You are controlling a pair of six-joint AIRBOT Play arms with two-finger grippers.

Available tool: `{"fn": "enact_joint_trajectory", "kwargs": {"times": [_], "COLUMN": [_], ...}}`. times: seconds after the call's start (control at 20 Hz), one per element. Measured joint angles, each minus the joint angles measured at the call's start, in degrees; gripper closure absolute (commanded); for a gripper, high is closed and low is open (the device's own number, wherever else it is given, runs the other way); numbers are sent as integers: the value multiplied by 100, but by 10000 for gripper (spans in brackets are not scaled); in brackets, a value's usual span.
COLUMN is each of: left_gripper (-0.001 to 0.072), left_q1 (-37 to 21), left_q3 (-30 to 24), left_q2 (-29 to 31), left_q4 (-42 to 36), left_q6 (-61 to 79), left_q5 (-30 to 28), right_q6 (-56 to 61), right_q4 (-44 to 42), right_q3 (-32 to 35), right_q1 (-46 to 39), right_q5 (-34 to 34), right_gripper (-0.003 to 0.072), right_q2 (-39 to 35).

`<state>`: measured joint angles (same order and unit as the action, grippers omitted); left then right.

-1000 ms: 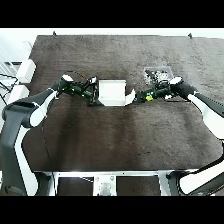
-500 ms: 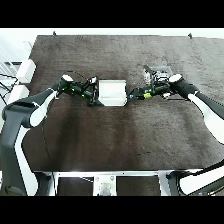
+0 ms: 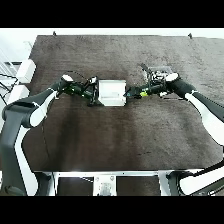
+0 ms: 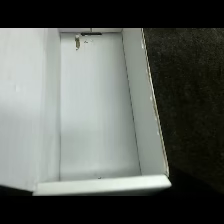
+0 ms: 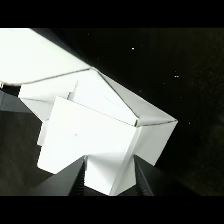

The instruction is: Fold the box and place the chain.

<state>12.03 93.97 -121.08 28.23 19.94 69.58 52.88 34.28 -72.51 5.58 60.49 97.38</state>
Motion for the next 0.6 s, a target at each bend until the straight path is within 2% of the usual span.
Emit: {"fn": "enact_joint_trajectory", "kwargs": {"times": [0.3,0.4,0.6], "left_gripper": [252,252,252], "left_q1": [0,0,0], "left_q3": [0,0,0], "left_q2": [0,0,0], "left_q4": [-2,0,-2], "left_q6": [-4,-9,-13], "left_q5": [2,2,2], "right_q6": [258,352,667], "right_q4": [127,216,535], "right_q3": [-28,-31,-35], "right_q1": [94,166,299], "right_q5": [-170,-225,-426], "right_gripper": [290,255,251], "right_q2": [0,2,2]}}
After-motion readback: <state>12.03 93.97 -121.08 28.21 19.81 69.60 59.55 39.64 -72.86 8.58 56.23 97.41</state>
